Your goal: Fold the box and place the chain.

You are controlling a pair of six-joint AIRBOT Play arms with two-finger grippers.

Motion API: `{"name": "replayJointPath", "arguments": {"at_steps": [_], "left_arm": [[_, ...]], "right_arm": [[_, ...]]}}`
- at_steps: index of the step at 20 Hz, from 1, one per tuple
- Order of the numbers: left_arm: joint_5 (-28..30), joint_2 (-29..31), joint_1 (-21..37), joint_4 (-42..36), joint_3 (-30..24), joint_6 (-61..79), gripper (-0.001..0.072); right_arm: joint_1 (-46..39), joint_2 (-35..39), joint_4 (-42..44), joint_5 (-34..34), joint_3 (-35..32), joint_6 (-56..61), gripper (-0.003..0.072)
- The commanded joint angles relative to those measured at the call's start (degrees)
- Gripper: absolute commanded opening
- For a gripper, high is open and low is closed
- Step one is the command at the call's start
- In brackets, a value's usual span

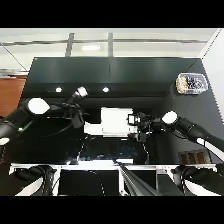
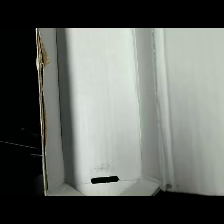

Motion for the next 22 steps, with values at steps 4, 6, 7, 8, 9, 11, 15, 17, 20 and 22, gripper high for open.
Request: {"name": "replayJointPath", "arguments": {"at_steps": [4,6,7,8,9,11,15,17,20,22], "left_arm": [[-13.4,-2.4,17.0,-2.3,-5.7,-52.0,0.0029],[-16.7,-7.2,17.7,-14.2,-8.4,-42.6,0.0029],[-17.1,-10.0,17.1,-17.7,-9.1,-40.3,0.0028],[-16.8,-12.5,16.1,-19.0,-9.1,-39.1,0.0028],[-16.2,-15.0,14.8,-20.9,-9.1,-37.0,0.0028],[-14.1,-18.1,11.7,-23.7,-9.0,-34.4,0.0027],[-10.0,-19.1,7.7,-24.2,-8.5,-33.4,0.0027],[-11.9,-19.1,7.7,-27.2,-7.9,-26.8,0.0028],[-14.5,-19.1,7.7,-34.6,-6.6,-18.2,0.0035],[-15.2,-19.1,7.8,-35.8,-5.2,-17.1,0.0216]], "right_arm": [[0.0,0.0,0.0,0.1,0.0,0.0,0.0316],[0.0,0.0,0.0,0.1,0.0,0.0,0.0316],[0.0,0.0,0.0,0.1,0.0,0.0,0.0316],[0.0,0.0,0.0,0.1,0.0,0.0,0.0316],[0.0,0.0,0.0,0.1,0.0,0.0,0.0316],[0.0,0.0,0.0,0.1,0.0,0.0,0.0316],[0.0,0.0,0.0,0.1,0.0,0.0,0.0316],[0.0,0.0,0.0,0.1,0.0,0.0,0.0316],[0.0,0.0,0.0,0.1,0.0,0.0,0.0316],[0.0,0.0,0.0,0.1,0.0,0.0,0.0316]]}}
